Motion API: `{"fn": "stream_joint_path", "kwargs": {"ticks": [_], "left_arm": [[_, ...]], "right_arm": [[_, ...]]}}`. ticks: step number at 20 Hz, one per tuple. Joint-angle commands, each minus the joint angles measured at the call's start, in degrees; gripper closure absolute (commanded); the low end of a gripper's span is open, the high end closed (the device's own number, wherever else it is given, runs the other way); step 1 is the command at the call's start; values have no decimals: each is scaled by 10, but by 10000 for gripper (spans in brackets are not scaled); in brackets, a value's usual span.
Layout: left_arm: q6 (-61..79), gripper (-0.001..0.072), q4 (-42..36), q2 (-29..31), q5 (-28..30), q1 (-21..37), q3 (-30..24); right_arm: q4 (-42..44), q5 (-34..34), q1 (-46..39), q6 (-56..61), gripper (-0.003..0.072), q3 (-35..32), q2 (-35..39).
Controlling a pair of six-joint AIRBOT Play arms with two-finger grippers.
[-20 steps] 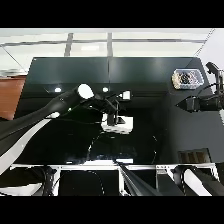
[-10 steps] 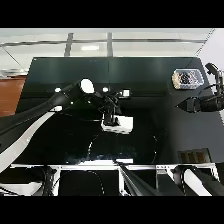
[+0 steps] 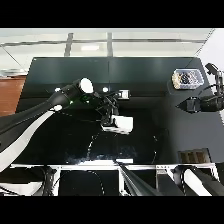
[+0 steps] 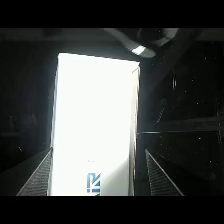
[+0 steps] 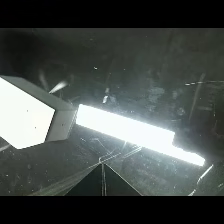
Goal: Fold the box and place the chain.
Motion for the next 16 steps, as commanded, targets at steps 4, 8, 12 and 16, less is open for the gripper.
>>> {"fn": "stream_joint_path", "kwargs": {"ticks": [4,8,12,16], "left_arm": [[0,0,24,-2,3,-22,1],[0,0,28,-4,7,-33,1],[0,-1,36,-5,21,-45,1],[0,0,49,-6,29,-54,1]], "right_arm": [[0,0,0,0,671,0,0],[0,-1,0,0,671,0,0],[0,-1,0,0,671,0,0],[0,-1,0,0,671,0,0]]}}
